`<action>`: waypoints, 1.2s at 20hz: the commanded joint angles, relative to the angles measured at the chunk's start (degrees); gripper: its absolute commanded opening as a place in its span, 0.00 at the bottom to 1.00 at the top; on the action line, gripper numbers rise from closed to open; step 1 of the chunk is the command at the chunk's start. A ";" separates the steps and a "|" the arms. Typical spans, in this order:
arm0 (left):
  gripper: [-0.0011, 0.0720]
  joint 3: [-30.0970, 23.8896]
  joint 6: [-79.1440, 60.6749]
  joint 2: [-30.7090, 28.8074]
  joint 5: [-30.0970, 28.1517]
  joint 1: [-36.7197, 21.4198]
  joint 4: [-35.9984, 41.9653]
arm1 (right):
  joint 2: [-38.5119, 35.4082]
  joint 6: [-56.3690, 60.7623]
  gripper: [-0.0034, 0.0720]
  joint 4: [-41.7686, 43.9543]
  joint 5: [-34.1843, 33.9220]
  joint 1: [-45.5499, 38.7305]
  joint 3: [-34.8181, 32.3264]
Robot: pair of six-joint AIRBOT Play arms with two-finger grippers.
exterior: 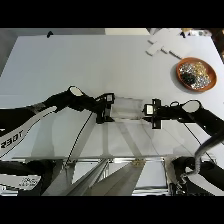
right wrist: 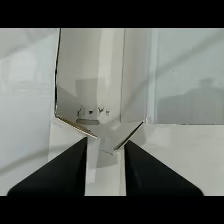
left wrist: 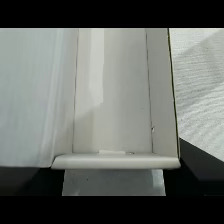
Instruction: Fold the box and place the chain.
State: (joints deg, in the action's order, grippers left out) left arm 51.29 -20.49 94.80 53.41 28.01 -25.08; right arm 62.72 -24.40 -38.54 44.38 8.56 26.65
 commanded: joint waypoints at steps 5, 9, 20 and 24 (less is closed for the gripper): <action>0.15 0.00 -0.02 0.00 -0.02 0.00 0.00 | 0.04 0.44 0.31 0.79 0.17 0.07 -0.87; 0.15 0.00 -0.02 -0.02 -0.02 0.00 -0.02 | 0.04 0.52 0.44 -1.75 -0.74 0.07 -2.36; 0.15 0.00 -0.02 0.00 -0.02 0.00 -0.02 | 0.02 -1.20 0.35 4.46 -1.75 0.15 -2.38; 0.15 0.00 -0.02 0.00 -0.02 0.00 0.00 | 0.04 -1.18 0.35 4.28 -3.43 3.78 -2.38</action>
